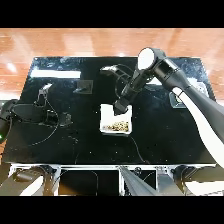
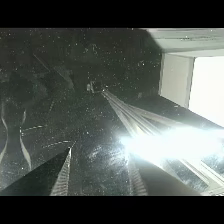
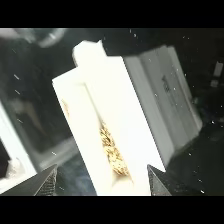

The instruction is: Fold the box and place the chain.

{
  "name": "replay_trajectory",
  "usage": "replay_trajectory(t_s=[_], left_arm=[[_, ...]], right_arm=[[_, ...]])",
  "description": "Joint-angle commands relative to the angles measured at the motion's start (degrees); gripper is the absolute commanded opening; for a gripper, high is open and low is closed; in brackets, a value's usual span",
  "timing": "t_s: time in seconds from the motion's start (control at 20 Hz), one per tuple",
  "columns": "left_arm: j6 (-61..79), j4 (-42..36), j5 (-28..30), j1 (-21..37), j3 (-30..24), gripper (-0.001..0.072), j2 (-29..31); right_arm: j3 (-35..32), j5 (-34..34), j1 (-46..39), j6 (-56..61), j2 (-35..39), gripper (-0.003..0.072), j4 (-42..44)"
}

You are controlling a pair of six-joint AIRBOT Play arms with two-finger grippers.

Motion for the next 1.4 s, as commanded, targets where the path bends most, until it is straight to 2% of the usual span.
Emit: replay_trajectory(t_s=[0.0,0.1,0.25,0.4,0.55,0.8,1.0,1.2,1.35], left_arm=[[0.11,-0.04,-0.22,0.07,-0.04,0.0459,0.04],[0.11,-0.04,-0.35,0.07,-0.04,0.0459,0.04],[0.11,-0.04,-0.35,0.07,-0.04,0.0459,0.04],[0.11,-0.04,-0.61,0.07,-0.04,0.0459,0.04],[0.11,-0.09,-1.01,0.07,-0.04,0.0459,0.04],[0.09,-0.37,-1.40,0.07,-0.04,0.0459,0.04],[0.09,-0.94,-1.44,0.07,-0.04,0.0459,0.04],[0.09,-1.11,-1.86,0.07,-0.04,0.0459,0.04],[0.09,-1.11,-1.95,0.07,-0.04,0.0459,0.04]], right_arm=[[-1.60,-1.95,3.04,-2.99,0.44,0.0710,-6.08],[-1.11,-2.27,3.28,-2.93,0.74,0.0710,-5.90],[3.48,-1.84,2.69,-1.49,1.31,0.0711,-6.14],[6.36,-8.57,-0.02,-1.14,1.09,0.0711,-7.26],[6.36,-11.39,-5.29,0.07,-1.84,0.0711,-7.32],[6.27,-5.55,-5.46,-2.27,-4.55,0.0711,-6.38],[4.42,-2.10,-3.69,-3.43,-4.48,0.0711,0.66],[1.66,0.79,-1.68,-4.11,-2.69,0.0711,0.83],[-1.53,0.52,-0.79,-4.61,0.13,0.0711,0.44]])
